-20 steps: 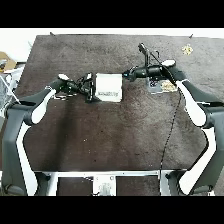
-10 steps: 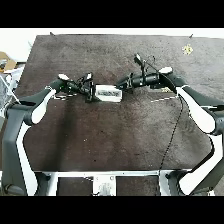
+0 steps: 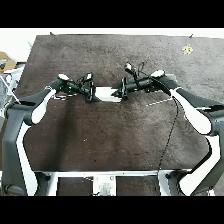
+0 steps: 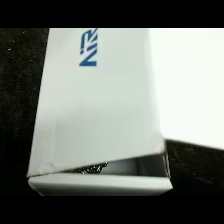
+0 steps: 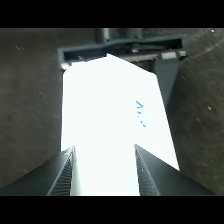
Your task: Fold the box and place the chain.
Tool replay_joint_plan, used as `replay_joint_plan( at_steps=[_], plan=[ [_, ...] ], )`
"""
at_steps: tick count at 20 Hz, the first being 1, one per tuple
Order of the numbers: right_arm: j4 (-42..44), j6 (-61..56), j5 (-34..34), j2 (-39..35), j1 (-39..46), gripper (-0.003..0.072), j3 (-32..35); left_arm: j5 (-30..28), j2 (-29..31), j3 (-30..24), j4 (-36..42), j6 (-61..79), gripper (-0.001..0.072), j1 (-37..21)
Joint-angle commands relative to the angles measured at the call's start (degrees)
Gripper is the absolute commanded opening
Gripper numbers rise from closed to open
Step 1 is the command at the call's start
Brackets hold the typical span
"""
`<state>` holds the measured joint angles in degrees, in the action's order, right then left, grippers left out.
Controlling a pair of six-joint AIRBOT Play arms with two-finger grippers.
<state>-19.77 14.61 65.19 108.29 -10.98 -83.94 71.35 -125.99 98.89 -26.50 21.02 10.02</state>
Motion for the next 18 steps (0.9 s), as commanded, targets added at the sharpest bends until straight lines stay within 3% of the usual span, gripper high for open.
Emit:
replay_joint_plan(
  at_steps=[1,6,7,8,18],
  plan=[
    [-1.5,3.3,-4.8,0.0,-1.4,0.0435,0.0,0.0,0.0,0.0,0.0,0.0,0.0392,0.0],
    [-1.4,3.8,-8.0,0.0,-1.4,0.0433,-2.1,0.0,0.0,0.0,0.0,0.0,0.0392,0.0],
    [-1.5,3.6,-8.0,0.0,-1.4,0.0343,-2.7,0.0,0.0,0.0,0.0,0.0,0.0392,0.0],
    [-1.5,3.5,-8.1,0.0,-1.4,0.0315,-3.1,0.0,0.0,0.0,0.0,0.0,0.0392,0.0],
    [-6.8,0.6,-7.0,0.0,-1.5,0.0313,-3.1,0.0,0.0,0.0,0.0,0.0,0.0392,0.0]
  ],
)
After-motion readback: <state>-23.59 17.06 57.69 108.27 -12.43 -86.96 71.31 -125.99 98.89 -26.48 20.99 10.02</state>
